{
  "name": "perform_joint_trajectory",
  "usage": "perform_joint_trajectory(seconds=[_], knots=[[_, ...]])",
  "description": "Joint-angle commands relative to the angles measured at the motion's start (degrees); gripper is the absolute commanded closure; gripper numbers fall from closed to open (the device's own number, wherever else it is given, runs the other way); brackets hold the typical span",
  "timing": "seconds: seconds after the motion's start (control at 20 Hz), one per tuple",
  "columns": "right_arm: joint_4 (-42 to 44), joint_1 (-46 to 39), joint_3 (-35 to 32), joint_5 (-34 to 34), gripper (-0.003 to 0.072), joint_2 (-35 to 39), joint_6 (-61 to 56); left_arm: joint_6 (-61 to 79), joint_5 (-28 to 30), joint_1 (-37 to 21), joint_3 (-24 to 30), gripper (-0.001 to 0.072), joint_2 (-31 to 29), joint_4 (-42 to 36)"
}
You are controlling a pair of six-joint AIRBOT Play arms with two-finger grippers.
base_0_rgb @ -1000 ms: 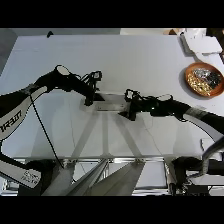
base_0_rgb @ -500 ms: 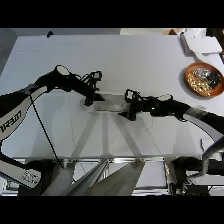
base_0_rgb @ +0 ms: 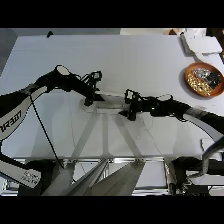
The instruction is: Fold the box and place the chain.
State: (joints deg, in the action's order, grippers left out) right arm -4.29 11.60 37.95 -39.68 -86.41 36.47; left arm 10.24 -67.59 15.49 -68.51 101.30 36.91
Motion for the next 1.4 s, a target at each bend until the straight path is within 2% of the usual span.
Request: perform_joint_trajectory(seconds=[0.0,0.95,1.2,1.25,1.35], knots=[[0.02,0.07,0.04,0.02,0.0238,-0.02,-0.02,0.02,0.07,-0.04,-0.07,0.0699,0.0,-0.04],[0.02,0.07,0.04,0.02,0.0238,-0.02,-0.02,-0.22,-0.07,-0.04,-0.07,0.0697,-0.11,-0.07],[0.02,0.07,0.04,0.02,0.0238,-0.02,-0.02,-0.37,-0.24,-0.17,-0.07,0.0669,-0.46,-0.15],[0.02,0.07,0.04,0.02,0.0238,-0.02,-0.02,-0.39,-0.22,-0.15,-0.07,0.0596,-0.48,-0.24],[0.02,0.07,0.04,0.02,0.0238,-0.02,-0.02,-0.42,-0.2,-0.15,-0.07,0.0382,-0.48,-0.81]])
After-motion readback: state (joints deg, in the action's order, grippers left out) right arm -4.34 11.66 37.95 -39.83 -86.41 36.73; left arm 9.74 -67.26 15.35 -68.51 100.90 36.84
